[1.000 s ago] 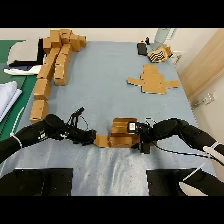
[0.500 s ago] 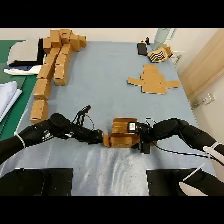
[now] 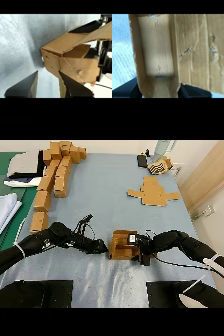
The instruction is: Fold the box.
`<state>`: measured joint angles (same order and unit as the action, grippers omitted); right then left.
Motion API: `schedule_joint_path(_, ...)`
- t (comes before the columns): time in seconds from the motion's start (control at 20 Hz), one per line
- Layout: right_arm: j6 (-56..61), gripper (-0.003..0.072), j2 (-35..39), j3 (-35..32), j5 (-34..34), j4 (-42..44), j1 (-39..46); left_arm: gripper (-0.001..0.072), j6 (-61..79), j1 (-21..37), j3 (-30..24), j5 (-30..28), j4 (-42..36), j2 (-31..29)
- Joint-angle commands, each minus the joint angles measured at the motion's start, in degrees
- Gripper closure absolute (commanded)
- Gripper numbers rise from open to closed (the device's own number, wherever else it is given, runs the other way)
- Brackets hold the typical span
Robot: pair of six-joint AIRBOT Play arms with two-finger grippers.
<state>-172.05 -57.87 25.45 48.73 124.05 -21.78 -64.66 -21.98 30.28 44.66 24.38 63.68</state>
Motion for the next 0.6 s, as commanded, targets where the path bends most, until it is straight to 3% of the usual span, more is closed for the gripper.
schedule_joint_path(0.0, 0.0, 0.0175, 0.0, 0.0, 0.0, 0.0, 0.0, 0.0321, -0.7, 0.0, 0.7, 2.6, 0.1, 0.0)
schedule_joint_path(0.1, 0.0, 0.0175, 0.0, 0.0, 0.0, 0.0, 0.0, 0.032, -0.2, 0.0, 2.0, 3.8, 0.1, 0.0)
schedule_joint_path(0.2, 0.0, 0.0175, 0.0, 0.0, 0.0, 0.0, 0.0, 0.0176, 0.7, 0.0, 2.8, 5.0, 0.1, 0.0)
schedule_joint_path(0.55, 0.0, 0.0175, 0.0, 0.0, 0.0, 0.0, 0.0, 0.0177, 0.8, -2.2, 2.9, 5.0, -0.5, 2.7)
